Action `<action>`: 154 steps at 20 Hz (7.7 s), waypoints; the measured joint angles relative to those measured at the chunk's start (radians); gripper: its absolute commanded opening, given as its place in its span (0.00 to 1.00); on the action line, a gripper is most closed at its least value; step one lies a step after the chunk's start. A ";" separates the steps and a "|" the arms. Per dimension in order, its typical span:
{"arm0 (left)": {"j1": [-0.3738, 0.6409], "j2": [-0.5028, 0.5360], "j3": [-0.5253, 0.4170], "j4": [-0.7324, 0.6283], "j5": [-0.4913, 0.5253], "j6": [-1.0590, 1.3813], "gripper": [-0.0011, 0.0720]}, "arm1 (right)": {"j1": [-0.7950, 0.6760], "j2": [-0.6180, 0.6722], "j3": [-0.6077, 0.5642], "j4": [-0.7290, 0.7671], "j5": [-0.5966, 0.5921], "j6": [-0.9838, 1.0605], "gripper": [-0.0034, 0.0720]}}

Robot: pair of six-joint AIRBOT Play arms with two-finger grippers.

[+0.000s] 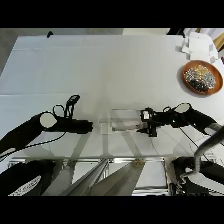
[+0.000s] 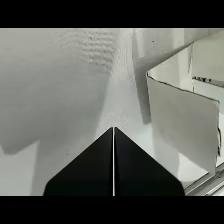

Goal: Fold the box and place the chain.

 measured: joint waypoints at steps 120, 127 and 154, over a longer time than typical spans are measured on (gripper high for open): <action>-0.494 -0.596 0.815 0.648 -0.449 -1.144 0.15 | 0.000 0.000 0.000 0.000 0.000 0.000 0.47; -0.505 -0.612 0.815 0.646 -0.453 -1.147 0.04 | 0.000 0.000 0.000 0.000 0.000 0.000 0.47; -0.421 -0.380 0.813 0.624 -0.523 -0.845 0.58 | 0.000 0.000 0.000 -0.001 0.000 0.000 0.47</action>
